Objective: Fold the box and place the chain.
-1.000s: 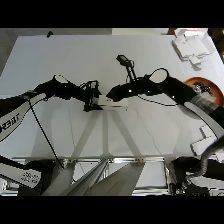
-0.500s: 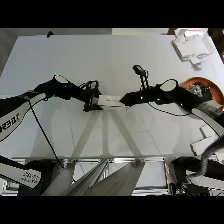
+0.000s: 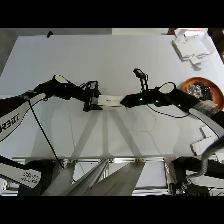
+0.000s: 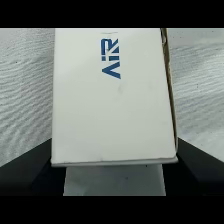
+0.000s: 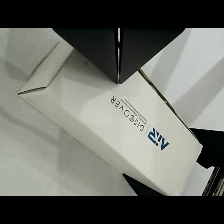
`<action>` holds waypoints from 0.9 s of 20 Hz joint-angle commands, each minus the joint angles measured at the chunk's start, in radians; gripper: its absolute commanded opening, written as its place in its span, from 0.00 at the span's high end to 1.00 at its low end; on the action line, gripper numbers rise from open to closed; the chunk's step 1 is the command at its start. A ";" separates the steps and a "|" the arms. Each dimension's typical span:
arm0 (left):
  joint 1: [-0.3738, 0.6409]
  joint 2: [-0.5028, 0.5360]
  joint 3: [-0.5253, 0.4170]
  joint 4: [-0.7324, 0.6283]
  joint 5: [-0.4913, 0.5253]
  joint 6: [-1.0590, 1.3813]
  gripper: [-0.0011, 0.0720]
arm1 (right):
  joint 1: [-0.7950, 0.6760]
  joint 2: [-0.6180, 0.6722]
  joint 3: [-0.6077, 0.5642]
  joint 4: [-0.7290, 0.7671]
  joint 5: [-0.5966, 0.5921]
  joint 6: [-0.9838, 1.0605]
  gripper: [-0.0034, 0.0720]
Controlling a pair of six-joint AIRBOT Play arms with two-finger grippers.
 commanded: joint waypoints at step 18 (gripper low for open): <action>0.000 0.001 0.000 -0.002 0.000 -0.001 0.61 | -0.004 0.578 0.023 -1.252 0.188 0.741 0.94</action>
